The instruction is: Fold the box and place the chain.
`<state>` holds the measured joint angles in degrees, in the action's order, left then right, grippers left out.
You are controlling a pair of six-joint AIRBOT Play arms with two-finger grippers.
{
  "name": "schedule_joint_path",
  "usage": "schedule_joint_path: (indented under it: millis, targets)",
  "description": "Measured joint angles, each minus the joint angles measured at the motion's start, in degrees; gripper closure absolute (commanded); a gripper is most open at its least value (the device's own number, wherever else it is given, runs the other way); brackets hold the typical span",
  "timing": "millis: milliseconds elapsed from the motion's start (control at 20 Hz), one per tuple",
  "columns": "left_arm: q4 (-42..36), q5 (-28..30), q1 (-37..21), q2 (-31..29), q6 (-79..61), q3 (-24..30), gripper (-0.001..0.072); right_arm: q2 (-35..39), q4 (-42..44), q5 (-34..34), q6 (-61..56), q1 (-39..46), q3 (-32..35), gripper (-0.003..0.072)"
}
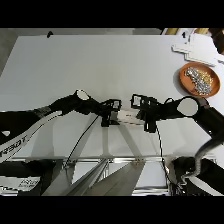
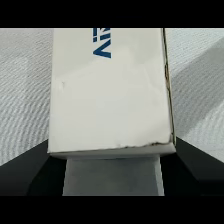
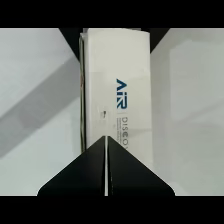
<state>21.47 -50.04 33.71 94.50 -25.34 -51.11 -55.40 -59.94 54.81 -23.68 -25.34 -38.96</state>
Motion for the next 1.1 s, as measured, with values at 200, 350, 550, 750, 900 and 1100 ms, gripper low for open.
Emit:
schedule_joint_path:
  millis: [200,350,550,750,900,1100]
  targets:
    - [0.0,0.0,0.0,0.0,0.0,0.0,0.0502,-2.7,0.9,0.1,0.0,0.1,0.0,0.0667]
    - [0.0,0.1,0.0,0.0,0.0,0.0,0.0502,-5.0,1.3,0.9,0.0,0.1,0.0,0.0667]
    - [0.0,0.1,0.0,0.0,0.0,0.0,0.0502,-6.6,1.4,1.8,0.0,0.1,0.3,0.0667]
    - [0.0,0.0,0.0,0.0,0.0,0.0,0.0502,-7.1,1.7,1.2,0.2,0.1,1.8,0.0667]
    - [0.0,0.0,0.0,0.0,0.0,0.0,0.0502,-7.2,1.6,1.0,0.2,0.1,2.4,0.0667]
    - [0.0,0.1,0.0,0.0,0.0,0.0,0.0502,-7.3,1.4,0.5,0.2,0.1,2.8,0.0666]
